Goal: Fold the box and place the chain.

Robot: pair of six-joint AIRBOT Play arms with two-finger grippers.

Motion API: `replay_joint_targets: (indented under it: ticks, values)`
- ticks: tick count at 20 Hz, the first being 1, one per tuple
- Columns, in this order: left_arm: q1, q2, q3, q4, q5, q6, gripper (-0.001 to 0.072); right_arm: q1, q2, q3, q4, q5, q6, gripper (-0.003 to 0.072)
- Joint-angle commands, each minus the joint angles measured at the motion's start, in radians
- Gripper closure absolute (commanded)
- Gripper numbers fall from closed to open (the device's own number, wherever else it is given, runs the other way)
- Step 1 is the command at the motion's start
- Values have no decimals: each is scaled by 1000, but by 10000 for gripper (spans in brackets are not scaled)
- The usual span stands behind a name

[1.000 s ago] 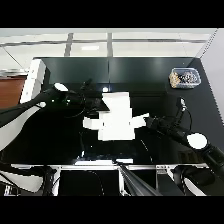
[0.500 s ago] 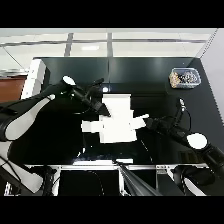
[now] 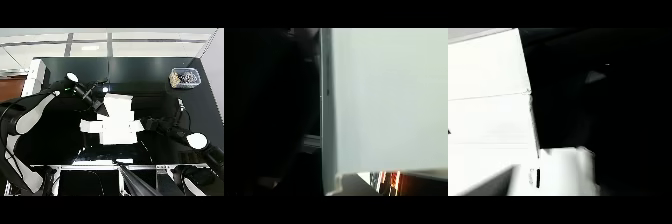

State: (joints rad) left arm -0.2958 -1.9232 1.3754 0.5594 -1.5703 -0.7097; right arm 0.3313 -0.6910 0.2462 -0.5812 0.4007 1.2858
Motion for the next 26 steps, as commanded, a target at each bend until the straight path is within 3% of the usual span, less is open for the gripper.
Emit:
replay_joint_targets:
  ticks: [1,3,5,8,10,12,16,26]
  values:
    - [6,38,5,17,-9,-7,692,-46,1,89,-246,127,-3,-19]
    - [6,118,-34,18,36,5,692,-112,1,219,-449,303,-4,-19]
    - [-5,272,-204,-68,206,129,692,-164,1,333,-592,425,-4,-19]
    - [-17,522,-533,-217,521,430,688,-188,0,393,-650,463,-98,-18]
    - [-17,588,-629,-219,544,671,687,-179,-13,393,-650,463,-183,-18]
    - [-23,587,-640,-152,518,874,688,-168,-25,389,-648,460,-253,-18]
    - [-44,574,-639,-105,682,886,688,-138,-42,355,-646,457,-376,-18]
    - [-78,486,-616,-91,685,919,688,-19,-81,243,-546,351,-600,-18]
